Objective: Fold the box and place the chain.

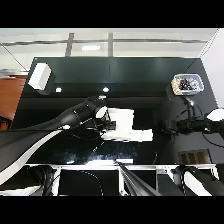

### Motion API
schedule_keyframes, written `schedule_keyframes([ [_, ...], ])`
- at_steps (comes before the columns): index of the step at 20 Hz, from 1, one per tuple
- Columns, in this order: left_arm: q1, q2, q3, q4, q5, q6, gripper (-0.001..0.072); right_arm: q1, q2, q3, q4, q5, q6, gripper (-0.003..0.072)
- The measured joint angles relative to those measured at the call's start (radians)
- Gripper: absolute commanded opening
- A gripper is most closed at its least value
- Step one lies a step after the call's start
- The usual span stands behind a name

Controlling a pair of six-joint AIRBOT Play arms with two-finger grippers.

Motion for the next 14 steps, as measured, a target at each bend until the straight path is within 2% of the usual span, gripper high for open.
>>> schedule_keyframes([
  [4, 0.0, 0.0, 0.0, 0.0, 0.0, 0.0, 0.0028, 0.071, -0.14, -0.026, 0.1, 0.001, -0.002, 0.0019],
  [7, 0.0, 0.0, 0.0, 0.0, 0.0, 0.0, 0.0028, 0.137, -0.243, -0.031, 0.248, -0.018, -0.086, 0.0019],
  [11, 0.0, 0.0, 0.0, 0.0, 0.0, 0.0, 0.0028, 0.181, -0.302, 0.008, 0.416, 0.015, -0.24, 0.0022],
  [12, 0.0, 0.0, 0.0, 0.0, 0.0, 0.0, 0.0028, 0.185, -0.308, 0.026, 0.445, 0.038, -0.268, 0.0123],
  [13, 0.0, 0.0, 0.0, 0.0, 0.0, 0.0, 0.0028, 0.189, -0.312, 0.041, 0.464, 0.061, -0.288, 0.0368],
  [14, 0.0, 0.0, 0.0, 0.0, 0.0, 0.0, 0.0028, 0.193, -0.315, 0.054, 0.482, 0.084, -0.304, 0.0467],
])
